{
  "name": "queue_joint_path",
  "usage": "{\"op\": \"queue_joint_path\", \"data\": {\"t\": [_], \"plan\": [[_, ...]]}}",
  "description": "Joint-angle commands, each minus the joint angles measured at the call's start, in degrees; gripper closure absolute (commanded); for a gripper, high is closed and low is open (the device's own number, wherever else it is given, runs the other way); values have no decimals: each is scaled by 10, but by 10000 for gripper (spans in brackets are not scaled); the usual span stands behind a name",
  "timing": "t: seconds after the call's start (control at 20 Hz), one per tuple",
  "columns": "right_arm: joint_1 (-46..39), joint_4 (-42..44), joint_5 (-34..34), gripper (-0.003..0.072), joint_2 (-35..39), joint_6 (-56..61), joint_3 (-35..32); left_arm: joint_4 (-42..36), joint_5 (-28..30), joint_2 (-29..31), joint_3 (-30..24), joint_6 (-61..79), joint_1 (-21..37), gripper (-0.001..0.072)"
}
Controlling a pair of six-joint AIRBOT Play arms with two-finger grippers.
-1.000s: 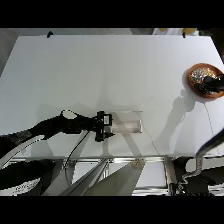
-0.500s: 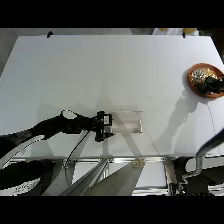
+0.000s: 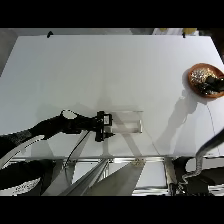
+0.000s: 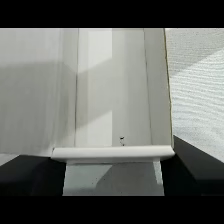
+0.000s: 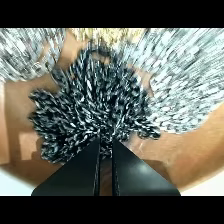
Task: Fold the box and place the chain.
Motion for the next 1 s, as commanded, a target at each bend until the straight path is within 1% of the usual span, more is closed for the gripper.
{"op": "queue_joint_path", "data": {"t": [0.0,0.15,0.3,0.4,0.5,0.8,0.95], "plan": [[0,3,5,671,57,-1,0,0,0,0,0,0,0,438],[0,22,31,671,119,0,0,0,0,0,0,0,0,438],[3,79,63,671,177,-7,0,0,0,0,0,0,0,438],[19,97,76,672,221,-18,0,0,0,0,0,0,0,438],[52,102,96,672,266,-20,0,0,0,0,0,0,0,438],[197,96,184,671,371,-31,0,0,0,0,0,0,0,438],[232,95,232,672,412,-41,0,0,0,0,0,0,0,438]]}}
